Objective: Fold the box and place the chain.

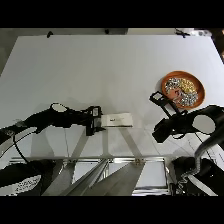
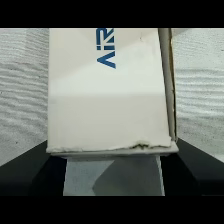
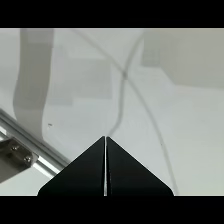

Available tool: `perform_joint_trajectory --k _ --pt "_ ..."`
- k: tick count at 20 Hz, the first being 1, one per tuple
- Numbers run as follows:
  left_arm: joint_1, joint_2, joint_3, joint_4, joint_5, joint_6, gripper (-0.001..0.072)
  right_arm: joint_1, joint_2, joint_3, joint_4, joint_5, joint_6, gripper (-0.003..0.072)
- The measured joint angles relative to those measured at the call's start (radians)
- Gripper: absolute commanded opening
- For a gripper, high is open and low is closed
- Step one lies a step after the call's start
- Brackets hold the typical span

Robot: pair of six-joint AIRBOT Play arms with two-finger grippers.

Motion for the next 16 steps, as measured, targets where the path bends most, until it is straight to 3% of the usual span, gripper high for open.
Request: perform_joint_trajectory --k 7,14,15,16 --pt "0.0 0.0 0.0 0.0 -0.006 0.0 0.015 0.0 0.006 0.0 -0.014 0.008 0.017 0.0008" --pt "0.0 0.0 0.0 -0.004 -0.11 0.0 0.0148 0.0 0.007 0.0 -0.009 -0.013 0.031 0.0008" --pt "0.0 0.0 0.0 -0.004 -0.121 0.0 0.0124 0.0 0.007 0.0 -0.007 -0.017 0.037 0.0008" --pt "0.0 0.0 0.0 -0.005 -0.127 0.0 0.0013 0.0 0.007 0.0 -0.006 -0.021 0.04 0.0008"
